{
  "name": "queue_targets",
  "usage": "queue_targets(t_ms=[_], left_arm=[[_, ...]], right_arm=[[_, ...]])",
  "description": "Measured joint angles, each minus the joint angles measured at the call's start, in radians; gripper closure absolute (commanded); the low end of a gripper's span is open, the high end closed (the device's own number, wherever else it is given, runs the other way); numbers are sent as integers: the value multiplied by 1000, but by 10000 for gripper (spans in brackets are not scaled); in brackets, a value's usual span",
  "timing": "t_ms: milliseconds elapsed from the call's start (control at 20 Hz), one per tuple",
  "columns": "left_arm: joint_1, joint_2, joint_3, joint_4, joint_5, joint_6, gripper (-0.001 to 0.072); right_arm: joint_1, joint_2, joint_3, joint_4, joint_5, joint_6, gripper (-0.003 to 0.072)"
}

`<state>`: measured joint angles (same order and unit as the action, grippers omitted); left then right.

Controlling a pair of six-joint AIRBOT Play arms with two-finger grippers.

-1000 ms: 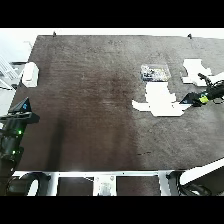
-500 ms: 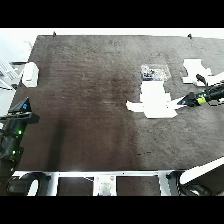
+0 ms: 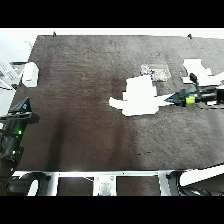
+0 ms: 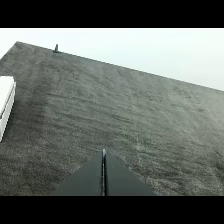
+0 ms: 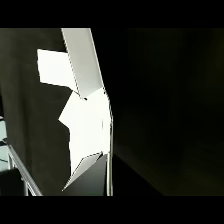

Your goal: Fold the box and place the chain.

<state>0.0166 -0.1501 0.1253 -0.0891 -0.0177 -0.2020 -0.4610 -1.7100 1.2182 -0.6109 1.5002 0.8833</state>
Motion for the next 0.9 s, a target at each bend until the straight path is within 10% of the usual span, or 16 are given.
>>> queue_targets(t_ms=[650, 700, 750, 800, 900], left_arm=[[0, 0, 3, 0, 0, 0, 687], [0, 0, 3, 0, 0, 0, 632], [0, 0, 3, 1, -3, 0, 210], [0, 0, 4, 2, -15, 1, 37], [0, 0, 5, 9, -54, 5, 150]], right_arm=[[409, -15, -9, 110, -424, 45, 673], [420, -27, 7, 111, -430, 51, 674], [430, -40, 21, 111, -433, 59, 674], [438, -51, 33, 110, -438, 68, 674], [447, -65, 48, 109, -444, 75, 674]])
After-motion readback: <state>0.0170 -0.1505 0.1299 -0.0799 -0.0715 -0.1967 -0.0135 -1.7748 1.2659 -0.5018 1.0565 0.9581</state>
